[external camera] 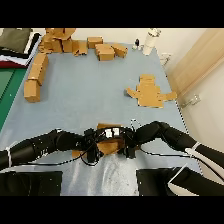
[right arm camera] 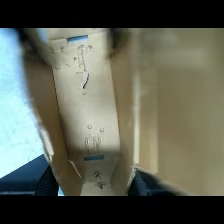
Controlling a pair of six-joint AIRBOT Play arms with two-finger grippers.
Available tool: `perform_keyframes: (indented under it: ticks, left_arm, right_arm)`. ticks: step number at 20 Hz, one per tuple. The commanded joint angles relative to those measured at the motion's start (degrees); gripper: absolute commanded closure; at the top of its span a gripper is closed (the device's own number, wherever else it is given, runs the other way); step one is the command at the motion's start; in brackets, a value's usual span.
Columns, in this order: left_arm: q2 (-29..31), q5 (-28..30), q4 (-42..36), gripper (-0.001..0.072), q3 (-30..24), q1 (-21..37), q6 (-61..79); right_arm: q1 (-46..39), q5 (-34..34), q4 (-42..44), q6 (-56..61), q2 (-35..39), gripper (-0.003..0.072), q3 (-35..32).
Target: Fold the box.
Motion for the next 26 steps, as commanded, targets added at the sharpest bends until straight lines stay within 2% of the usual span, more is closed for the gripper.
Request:
perform_keyframes:
  ticks: [1,5,6,7,8,11,14,17,18,19,20,22,26]
  left_arm:
    - [-0.04,0.15,-0.11,0.0047,-0.04,-0.07,-0.39]
    - [-0.02,0.15,0.31,0.0054,-0.04,-0.04,-0.42]
    - [-0.02,-0.07,1.27,0.0204,-0.04,-0.04,-0.63]
    - [0.24,-1.86,3.67,0.0666,0.0,0.26,-1.11]
    - [0.72,-3.78,6.4,0.0698,0.02,0.66,-2.38]
    - [4.66,-8.57,20.63,0.0699,0.04,3.54,-19.67]
    - [13.29,-15.87,35.36,0.0699,0.07,7.3,-41.42]
    - [22.6,-25.53,44.28,0.0699,-1.03,13.62,-77.09]
    - [24.39,-29.66,44.09,0.0699,-2.27,16.55,-86.05]
    - [25.44,-32.41,40.33,0.0699,-4.2,19.52,-89.31]
    - [25.75,-32.59,34.32,0.0699,-6.23,21.86,-88.37]
    - [25.0,-28.85,22.01,0.0699,-10.54,24.46,-83.95]
    - [21.64,-19.87,6.43,0.07,-14.8,24.46,-75.67]
  right_arm:
    - [0.04,0.0,0.07,0.11,-0.02,0.0277,-0.02]
    - [0.04,0.0,0.07,0.11,-0.02,0.0277,-0.02]
    - [0.04,0.0,0.04,0.11,-0.02,0.0277,-0.02]
    - [0.04,0.0,0.04,0.11,-0.02,0.0277,-0.02]
    - [0.04,0.0,0.04,0.11,-0.02,0.0277,-0.02]
    - [0.04,0.02,0.04,0.11,-0.02,0.0277,-0.02]
    - [0.04,0.02,0.02,0.11,-0.02,0.0277,-0.02]
    - [0.04,0.0,0.04,0.11,-0.02,0.0277,-0.02]
    - [0.04,0.02,0.04,0.11,-0.02,0.0277,-0.02]
    - [0.04,0.02,0.04,0.11,-0.02,0.0277,-0.02]
    - [0.04,0.02,0.04,0.11,-0.02,0.0277,-0.02]
    - [0.04,0.0,0.04,0.11,-0.02,0.0277,-0.02]
    - [0.04,0.02,0.04,0.11,-0.02,0.0277,-0.02]
